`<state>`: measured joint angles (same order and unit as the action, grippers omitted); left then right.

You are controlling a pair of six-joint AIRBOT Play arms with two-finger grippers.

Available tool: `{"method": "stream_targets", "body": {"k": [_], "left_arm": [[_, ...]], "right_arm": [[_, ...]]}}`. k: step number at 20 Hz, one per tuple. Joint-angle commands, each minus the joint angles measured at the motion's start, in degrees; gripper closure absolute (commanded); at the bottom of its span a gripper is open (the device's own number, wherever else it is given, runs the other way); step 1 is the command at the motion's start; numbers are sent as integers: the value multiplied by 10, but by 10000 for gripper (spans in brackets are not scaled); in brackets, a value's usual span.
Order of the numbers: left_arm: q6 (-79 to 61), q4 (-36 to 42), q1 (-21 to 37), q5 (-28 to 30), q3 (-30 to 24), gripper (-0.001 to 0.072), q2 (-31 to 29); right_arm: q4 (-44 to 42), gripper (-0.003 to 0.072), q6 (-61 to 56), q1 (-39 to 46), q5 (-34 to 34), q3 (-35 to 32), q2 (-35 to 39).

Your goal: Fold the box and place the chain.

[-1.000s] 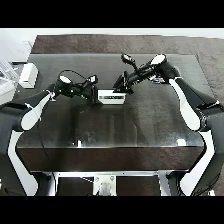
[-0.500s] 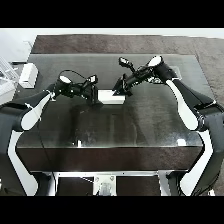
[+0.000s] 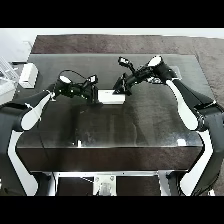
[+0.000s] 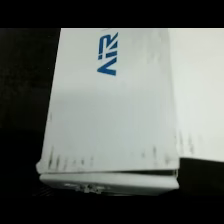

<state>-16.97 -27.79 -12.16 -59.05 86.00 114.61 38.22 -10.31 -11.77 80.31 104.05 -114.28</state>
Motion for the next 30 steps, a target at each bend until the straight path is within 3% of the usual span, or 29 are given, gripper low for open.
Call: {"method": "stream_targets", "body": {"k": [1, 3, 8, 12, 19, 22, 23, 26, 30], "left_arm": [[0, 0, 0, 0, 0, 191, 0], [0, 0, 0, 0, 0, 190, 0], [0, 0, 0, 0, 0, 190, 0], [0, 0, 0, 0, 0, 190, 0], [0, 0, 0, 0, 0, 191, 0], [0, 0, 0, 0, 0, 191, 0], [0, 0, 0, 0, 0, 190, 0], [0, 0, 0, 0, 0, 190, 0], [0, 0, 0, 0, 0, 190, 0]], "right_arm": [[0, 310, 0, 0, 18, 1, 0], [0, 290, -1, 0, 49, 2, 1], [0, 290, -11, 0, 52, 2, 1], [10, 253, -11, -3, 10, 2, 0], [39, 252, -5, -14, -34, 1, 1], [39, 270, 0, -14, -30, 1, 1], [38, 345, 0, -13, -23, 1, 4], [36, 408, 1, -8, 16, 1, 28], [-43, 400, 9, 17, 43, 0, 48]]}}
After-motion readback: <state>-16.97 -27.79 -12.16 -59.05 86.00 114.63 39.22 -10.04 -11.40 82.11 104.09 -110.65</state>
